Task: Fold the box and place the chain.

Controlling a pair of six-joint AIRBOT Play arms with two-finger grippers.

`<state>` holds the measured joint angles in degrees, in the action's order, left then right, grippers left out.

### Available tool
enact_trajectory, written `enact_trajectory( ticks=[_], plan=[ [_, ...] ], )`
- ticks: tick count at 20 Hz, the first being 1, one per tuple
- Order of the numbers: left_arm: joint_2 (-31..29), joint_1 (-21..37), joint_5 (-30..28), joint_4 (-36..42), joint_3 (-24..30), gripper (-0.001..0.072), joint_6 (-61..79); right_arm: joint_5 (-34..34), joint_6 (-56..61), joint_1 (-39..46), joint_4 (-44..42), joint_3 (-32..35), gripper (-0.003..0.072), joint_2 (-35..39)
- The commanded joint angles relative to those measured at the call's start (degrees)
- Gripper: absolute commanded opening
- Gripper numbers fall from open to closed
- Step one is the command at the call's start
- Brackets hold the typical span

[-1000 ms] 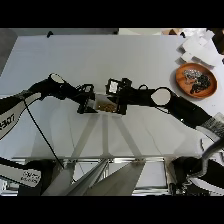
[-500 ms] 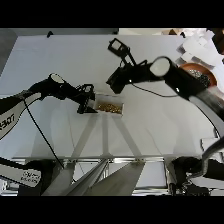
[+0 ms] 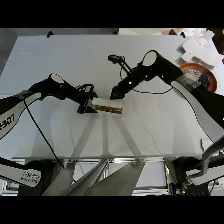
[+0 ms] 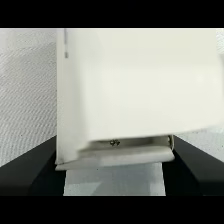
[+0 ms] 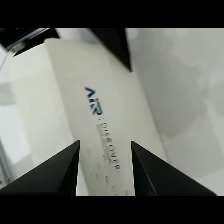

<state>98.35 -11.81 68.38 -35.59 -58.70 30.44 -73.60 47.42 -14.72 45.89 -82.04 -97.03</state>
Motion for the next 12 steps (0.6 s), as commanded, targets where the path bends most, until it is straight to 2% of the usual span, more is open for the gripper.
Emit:
enact_trajectory(
  ticks=[1,4,7,12],
  plan=[
    [0.0,0.0,0.0,0.0,0.0,0.0208,0.0,-3.7,-8.2,-0.7,-1.9,0.0,0.0339,0.2],
    [0.0,0.0,0.0,0.0,0.0,0.0208,0.0,-1.4,-10.6,-2.5,0.9,2.2,0.0343,2.0],
    [0.0,0.0,0.0,0.0,0.0,0.0208,0.0,9.2,-16.7,-4.2,2.3,10.2,0.0374,7.4],
    [0.0,0.0,0.0,0.0,0.0,0.0208,0.0,26.7,-22.4,-7.5,4.1,22.5,0.0373,18.2]
  ],
)
